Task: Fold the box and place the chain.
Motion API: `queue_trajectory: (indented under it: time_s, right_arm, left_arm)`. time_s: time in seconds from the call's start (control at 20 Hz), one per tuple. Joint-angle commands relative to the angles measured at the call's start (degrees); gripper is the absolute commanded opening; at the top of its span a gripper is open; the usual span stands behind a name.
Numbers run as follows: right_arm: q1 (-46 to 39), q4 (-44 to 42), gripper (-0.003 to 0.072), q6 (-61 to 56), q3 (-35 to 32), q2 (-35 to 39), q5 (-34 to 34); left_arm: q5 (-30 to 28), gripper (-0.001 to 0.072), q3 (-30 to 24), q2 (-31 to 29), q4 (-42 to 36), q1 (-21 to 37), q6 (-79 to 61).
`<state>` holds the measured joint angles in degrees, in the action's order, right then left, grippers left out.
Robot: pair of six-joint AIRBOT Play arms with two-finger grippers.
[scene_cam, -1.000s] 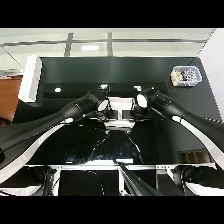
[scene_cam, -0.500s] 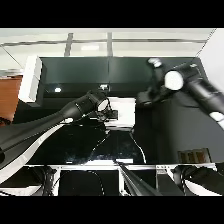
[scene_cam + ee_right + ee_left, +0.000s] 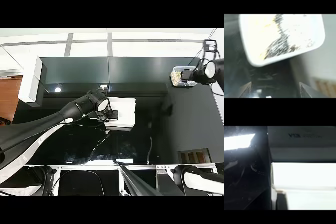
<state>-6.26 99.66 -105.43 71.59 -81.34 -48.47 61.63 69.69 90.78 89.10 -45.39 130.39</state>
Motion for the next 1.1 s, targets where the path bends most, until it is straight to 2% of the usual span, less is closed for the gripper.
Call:
queue_trajectory:
  time_s: [0.0,0.15,0.2,0.25,0.35,0.55,0.6,0.65,0.7,0.75,0.9,1.05]
  right_arm:
    - [-8.76,-10.93,0.0720,-0.68,12.37,-13.44,-1.16]
    - [-10.95,-14.14,0.0720,-0.66,31.04,-26.97,-11.74]
    - [-10.99,-14.16,0.0616,-0.66,35.91,-30.38,-13.29]
    - [-10.99,-14.12,0.0593,-0.66,40.59,-33.59,-14.53]
    - [-11.10,-13.88,0.0593,-0.76,47.12,-38.45,-16.94]
    - [-12.17,-14.12,0.0592,-2.97,47.54,-41.88,-17.84]
    - [-12.20,-14.14,0.0529,-2.69,47.28,-42.16,-17.81]
    - [-12.20,-14.14,0.0278,-1.60,47.06,-42.12,-17.40]
    - [-12.20,-14.91,0.0103,-0.28,47.06,-41.86,-17.29]
    - [-12.20,-16.22,0.0006,2.29,47.06,-41.16,-17.51]
    - [-12.17,-16.44,0.0008,6.64,47.06,-36.24,-19.52]
    - [-12.15,-16.52,0.0008,12.72,47.01,-27.23,-22.32]
  left_arm:
    - [0.00,0.0023,-0.02,-0.02,0.00,0.02,-0.07]
    - [0.00,0.0022,-0.02,-0.02,0.00,0.02,-0.07]
    - [-0.07,0.0023,-0.02,-0.02,0.00,0.02,-0.07]
    - [-0.09,0.0023,-0.02,-0.02,0.02,0.02,-0.07]
    - [-0.07,0.0023,-0.02,-0.02,0.02,0.02,-0.07]
    - [-0.07,0.0023,-0.02,-0.02,0.00,0.02,-0.07]
    - [-0.04,0.0022,-0.02,-0.02,0.00,0.02,-0.07]
    - [-0.02,0.0023,-0.02,-0.02,0.00,0.02,-0.07]
    - [-0.02,0.0023,-0.02,-0.02,0.00,0.02,-0.07]
    - [-0.04,0.0023,-0.02,-0.02,0.00,0.02,-0.07]
    - [-0.02,0.0022,-0.02,-0.02,0.00,0.02,-0.07]
    - [-0.07,0.0023,-0.02,-0.02,0.00,0.02,-0.07]
